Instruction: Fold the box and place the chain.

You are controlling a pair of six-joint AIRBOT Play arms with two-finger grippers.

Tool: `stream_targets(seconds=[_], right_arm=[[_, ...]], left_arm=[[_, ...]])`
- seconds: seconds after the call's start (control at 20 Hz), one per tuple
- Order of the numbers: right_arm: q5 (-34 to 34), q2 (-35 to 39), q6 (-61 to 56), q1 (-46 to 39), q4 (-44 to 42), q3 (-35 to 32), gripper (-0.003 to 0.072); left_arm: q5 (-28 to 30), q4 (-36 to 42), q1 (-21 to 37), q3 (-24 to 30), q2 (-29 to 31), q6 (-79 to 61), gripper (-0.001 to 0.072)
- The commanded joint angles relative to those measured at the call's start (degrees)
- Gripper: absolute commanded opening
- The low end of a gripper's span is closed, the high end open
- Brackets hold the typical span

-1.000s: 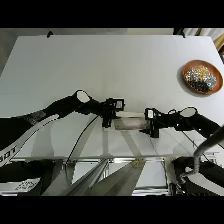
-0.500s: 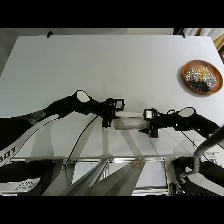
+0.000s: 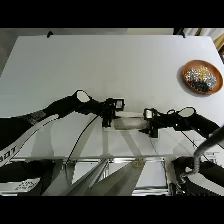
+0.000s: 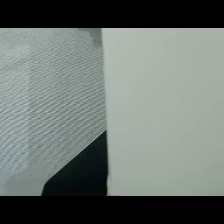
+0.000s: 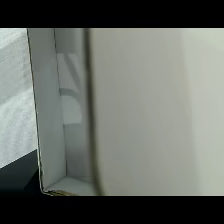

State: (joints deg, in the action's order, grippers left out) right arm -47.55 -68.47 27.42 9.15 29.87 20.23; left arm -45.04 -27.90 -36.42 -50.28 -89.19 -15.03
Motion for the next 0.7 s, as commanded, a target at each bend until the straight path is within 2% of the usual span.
stream_targets(seconds=[0.0,0.15,0.35,0.45,0.55,0.65], right_arm=[[-2.7,0.0,-0.1,0.0,-2.1,0.0,0.0583],[-2.9,0.0,-0.4,0.0,-3.0,0.0,0.0592],[-2.8,0.0,-1.7,0.0,-3.0,0.0,0.0678],[-2.3,0.0,-1.6,0.0,-2.9,0.0,0.0637],[-1.9,0.0,-1.6,0.0,-2.7,0.0,0.0528],[-1.0,0.0,-1.6,0.0,-1.0,0.0,0.0513]], left_arm=[[0.0,0.0,0.0,0.0,0.0,0.0,0.0013],[0.0,0.0,0.0,0.0,0.0,0.0,0.0013],[0.0,0.0,0.0,0.0,0.0,0.0,0.0013],[0.0,0.0,0.0,0.0,0.0,0.0,0.0013],[0.0,0.0,0.0,0.0,0.0,0.0,0.0013],[0.0,0.0,0.0,0.0,0.0,0.0,0.0013]])
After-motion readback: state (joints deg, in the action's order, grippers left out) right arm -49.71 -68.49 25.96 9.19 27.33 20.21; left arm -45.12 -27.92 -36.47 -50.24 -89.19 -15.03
